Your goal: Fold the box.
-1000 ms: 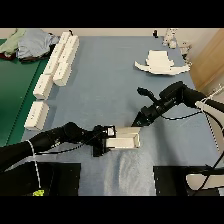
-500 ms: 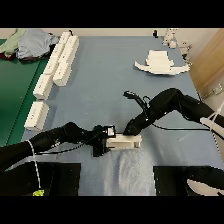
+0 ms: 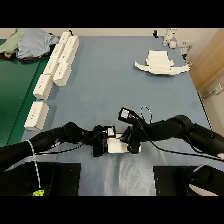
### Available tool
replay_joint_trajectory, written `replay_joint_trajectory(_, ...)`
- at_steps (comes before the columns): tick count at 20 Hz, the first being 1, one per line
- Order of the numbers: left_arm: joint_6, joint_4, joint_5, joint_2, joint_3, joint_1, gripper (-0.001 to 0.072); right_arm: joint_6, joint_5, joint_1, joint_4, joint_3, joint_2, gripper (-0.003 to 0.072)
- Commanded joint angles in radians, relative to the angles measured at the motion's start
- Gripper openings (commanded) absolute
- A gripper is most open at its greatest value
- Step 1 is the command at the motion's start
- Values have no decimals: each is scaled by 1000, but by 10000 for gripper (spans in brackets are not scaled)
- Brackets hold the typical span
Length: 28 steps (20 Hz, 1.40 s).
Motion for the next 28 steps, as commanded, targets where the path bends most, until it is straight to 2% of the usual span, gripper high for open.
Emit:
replay_joint_trajectory(1, 0, 0, 0, 0, 1, 0, 525, -46, 128, 73, -115, -58, 98, 347)
replay_joint_trajectory(3, 0, 0, 0, 0, 1, 0, 525, -122, 100, 80, -123, -58, 103, 481)
replay_joint_trajectory(6, 0, 0, 0, 0, 1, 0, 525, -222, 37, 80, -117, -58, 101, 483)
replay_joint_trajectory(7, 0, 0, 0, 0, 1, 0, 525, -243, 26, 80, -112, -58, 101, 555)
replay_joint_trajectory(8, 0, 0, 0, 0, 1, 0, 525, -275, 23, 80, -104, -58, 101, 582)
replay_joint_trajectory(15, 0, 0, 0, 0, 1, 0, 525, -377, 84, 80, -102, -58, 18, 580)
replay_joint_trajectory(23, 0, 0, 0, 0, 1, 0, 525, -393, 117, 80, -119, -55, 90, 580)
replay_joint_trajectory(28, 0, 0, 0, 0, 1, 0, 525, -393, 179, 80, -153, -55, 89, 578)
